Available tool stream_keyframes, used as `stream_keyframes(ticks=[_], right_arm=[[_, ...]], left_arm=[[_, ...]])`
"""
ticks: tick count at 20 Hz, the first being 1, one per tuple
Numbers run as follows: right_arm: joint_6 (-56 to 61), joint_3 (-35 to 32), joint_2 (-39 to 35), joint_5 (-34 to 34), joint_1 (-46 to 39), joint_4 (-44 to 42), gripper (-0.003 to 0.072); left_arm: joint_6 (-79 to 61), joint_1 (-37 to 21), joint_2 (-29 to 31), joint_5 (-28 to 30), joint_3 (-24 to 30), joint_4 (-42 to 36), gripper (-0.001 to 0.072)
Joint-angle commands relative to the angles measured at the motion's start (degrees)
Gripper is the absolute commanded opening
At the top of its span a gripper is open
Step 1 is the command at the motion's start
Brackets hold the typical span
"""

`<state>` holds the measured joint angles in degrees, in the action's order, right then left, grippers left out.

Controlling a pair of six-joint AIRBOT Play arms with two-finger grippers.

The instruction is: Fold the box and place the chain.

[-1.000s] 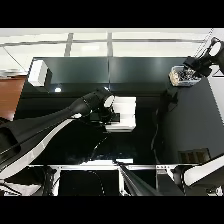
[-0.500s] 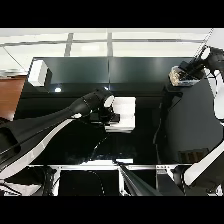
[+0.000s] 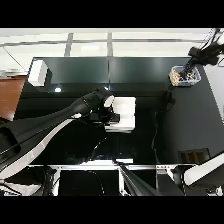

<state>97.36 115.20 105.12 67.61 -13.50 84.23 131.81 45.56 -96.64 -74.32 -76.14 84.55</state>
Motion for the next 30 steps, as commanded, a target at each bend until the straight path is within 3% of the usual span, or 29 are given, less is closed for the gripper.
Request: stream_keyframes(ticks=[1, 4, 9, 15, 20, 22, 27, 30], right_arm=[[-5.35, 0.48, -10.4, 0.96, -0.02, -1.31, 0.0009], [-9.57, 0.48, -18.23, 2.19, -0.66, -8.07, 0.0006], [-12.46, -2.73, -28.04, 12.92, -0.15, -18.1, 0.0006], [-21.24, -20.48, -41.92, 20.13, 4.22, -29.16, 0.0006], [-28.59, -34.99, -45.94, 27.15, 12.57, -40.44, 0.0006], [-29.14, -40.0, -45.92, 24.81, 16.55, -43.21, 0.0005], [-28.3, -50.69, -45.77, 9.31, 25.79, -43.74, 0.0006], [-28.11, -54.49, -43.93, 4.22, 29.62, -43.52, 0.0006]], left_arm=[[0.02, -0.02, -0.02, 0.31, 0.0, -0.04, 0.0028], [0.02, -0.02, -0.02, 0.2, 0.0, -0.04, 0.0028], [0.02, -0.09, -0.02, 0.31, 0.0, -0.02, 0.0028], [0.02, -0.11, -0.02, 0.33, 0.0, -0.02, 0.0028], [0.02, -0.11, -0.02, 0.31, 0.0, -0.02, 0.0028], [0.02, -0.13, -0.02, 0.33, 0.0, 0.0, 0.0028], [0.02, -0.13, -0.02, 0.35, 0.0, 0.0, 0.0028], [0.02, -0.13, -0.02, 0.35, 0.0, 0.0, 0.0028]])
